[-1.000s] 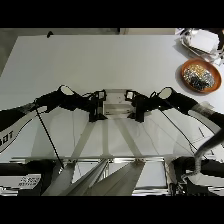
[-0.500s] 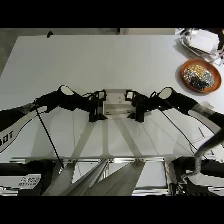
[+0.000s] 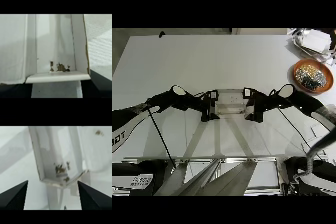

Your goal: Fold the box and place the chain.

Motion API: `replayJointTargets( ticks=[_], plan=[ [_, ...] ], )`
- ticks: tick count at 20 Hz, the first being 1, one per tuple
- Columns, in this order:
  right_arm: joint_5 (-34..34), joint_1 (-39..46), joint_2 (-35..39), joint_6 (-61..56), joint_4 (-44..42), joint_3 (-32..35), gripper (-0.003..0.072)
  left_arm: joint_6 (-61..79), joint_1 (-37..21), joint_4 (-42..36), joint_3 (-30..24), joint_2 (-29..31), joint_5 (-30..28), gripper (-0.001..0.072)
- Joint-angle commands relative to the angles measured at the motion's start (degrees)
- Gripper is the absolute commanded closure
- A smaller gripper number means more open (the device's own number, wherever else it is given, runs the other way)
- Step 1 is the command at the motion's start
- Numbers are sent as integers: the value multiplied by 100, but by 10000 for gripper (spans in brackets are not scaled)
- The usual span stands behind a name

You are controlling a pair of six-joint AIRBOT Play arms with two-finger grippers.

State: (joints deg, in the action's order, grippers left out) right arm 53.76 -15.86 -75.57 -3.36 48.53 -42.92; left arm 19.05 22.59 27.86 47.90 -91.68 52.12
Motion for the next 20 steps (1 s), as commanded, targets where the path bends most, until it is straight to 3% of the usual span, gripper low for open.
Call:
replayJointTargets(
  ticks=[1, 2, 4, 5, 7, 10, 13, 17, 20],
  plan=[
    [778, 356, 328, -750, 686, -4, -7, -2, 2, 4, -4, -2, 22, 528],
    [907, 455, 466, -861, 667, -4, 113, 0, 2, 4, -4, -2, 20, 528],
    [1069, 461, 754, -876, 310, -7, 615, -2, 2, 4, -4, -2, 22, 528],
    [1049, 428, 857, -822, -81, -7, 672, -2, 2, 4, -4, -2, 22, 528],
    [656, 326, 898, -509, -1093, -7, 672, 0, 2, 4, -4, -2, 20, 528],
    [-992, 17, 787, -365, -2177, -7, 672, -2, 2, 4, -4, -2, 22, 528],
    [-2293, -291, 378, -393, -2583, -7, 672, 0, 2, 4, -4, -2, 20, 528],
    [-2406, -332, -420, -719, -2570, -7, 673, 0, 2, 4, -4, -2, 22, 528],
    [-2535, -330, -597, -1272, -2096, -7, 673, 0, 2, 4, -4, -2, 22, 528]
  ],
)
